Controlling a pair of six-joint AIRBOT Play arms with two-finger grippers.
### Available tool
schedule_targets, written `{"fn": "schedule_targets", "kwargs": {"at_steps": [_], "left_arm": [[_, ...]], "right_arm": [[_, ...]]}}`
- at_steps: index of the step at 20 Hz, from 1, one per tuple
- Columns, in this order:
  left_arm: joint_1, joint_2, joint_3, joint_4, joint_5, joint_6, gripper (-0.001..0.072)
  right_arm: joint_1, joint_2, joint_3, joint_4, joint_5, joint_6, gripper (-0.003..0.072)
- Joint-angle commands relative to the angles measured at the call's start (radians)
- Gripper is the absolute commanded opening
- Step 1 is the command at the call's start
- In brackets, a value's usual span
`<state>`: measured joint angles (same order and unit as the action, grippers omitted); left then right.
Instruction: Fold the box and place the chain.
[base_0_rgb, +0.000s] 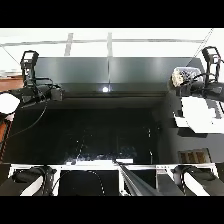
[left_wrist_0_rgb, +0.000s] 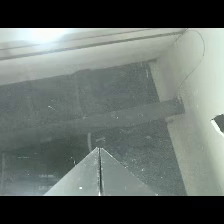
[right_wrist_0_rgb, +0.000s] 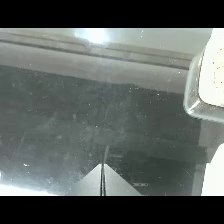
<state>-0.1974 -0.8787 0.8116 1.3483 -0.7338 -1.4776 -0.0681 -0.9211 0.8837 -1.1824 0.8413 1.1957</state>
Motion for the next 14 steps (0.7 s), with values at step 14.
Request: {"fn": "schedule_targets", "kwargs": {"at_steps": [14], "left_arm": [[0.000,-0.001,0.000,0.000,0.001,0.000,0.0026]], "right_arm": [[0.000,0.000,0.001,-0.008,-0.018,-0.011,0.0019]]}}
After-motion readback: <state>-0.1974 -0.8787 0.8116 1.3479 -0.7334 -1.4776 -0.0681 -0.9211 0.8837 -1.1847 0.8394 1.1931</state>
